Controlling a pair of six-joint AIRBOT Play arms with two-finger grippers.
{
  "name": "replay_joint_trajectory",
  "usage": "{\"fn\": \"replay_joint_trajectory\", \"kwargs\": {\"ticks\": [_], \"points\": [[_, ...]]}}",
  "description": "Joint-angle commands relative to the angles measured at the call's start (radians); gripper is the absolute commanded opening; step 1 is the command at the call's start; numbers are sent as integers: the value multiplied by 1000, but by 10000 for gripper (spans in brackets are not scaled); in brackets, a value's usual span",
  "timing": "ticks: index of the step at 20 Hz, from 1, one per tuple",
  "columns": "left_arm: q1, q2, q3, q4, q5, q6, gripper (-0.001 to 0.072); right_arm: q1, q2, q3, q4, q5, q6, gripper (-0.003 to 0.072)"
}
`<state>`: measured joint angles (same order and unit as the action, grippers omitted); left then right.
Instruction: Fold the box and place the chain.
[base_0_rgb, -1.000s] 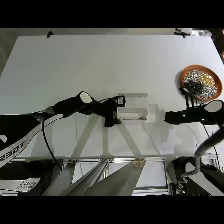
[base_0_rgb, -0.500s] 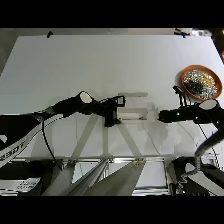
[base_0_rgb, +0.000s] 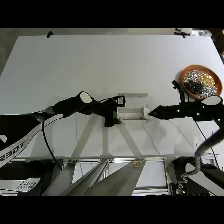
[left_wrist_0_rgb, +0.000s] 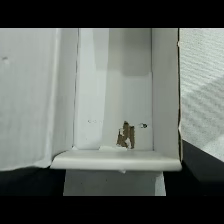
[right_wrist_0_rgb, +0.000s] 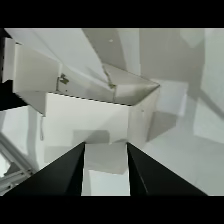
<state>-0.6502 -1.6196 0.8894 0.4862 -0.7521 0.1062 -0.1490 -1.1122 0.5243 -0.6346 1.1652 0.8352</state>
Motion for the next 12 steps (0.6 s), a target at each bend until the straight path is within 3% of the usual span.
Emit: {"fn": "replay_joint_trajectory", "kwargs": {"ticks": [1, 2, 5, 12], "points": [[0, 1, 0, 0, 0, 0, 272, 31, 0, 16, 14, 9, -6, 358], [0, 0, 0, 0, 0, 0, 272, 48, 0, 16, 12, -15, -6, 417], [0, 1, 0, 0, 0, 0, 272, 113, 0, 16, -28, -126, 41, 485], [0, 1, 0, 0, 0, 0, 272, 288, 0, 36, -211, -272, 264, 531]]}}
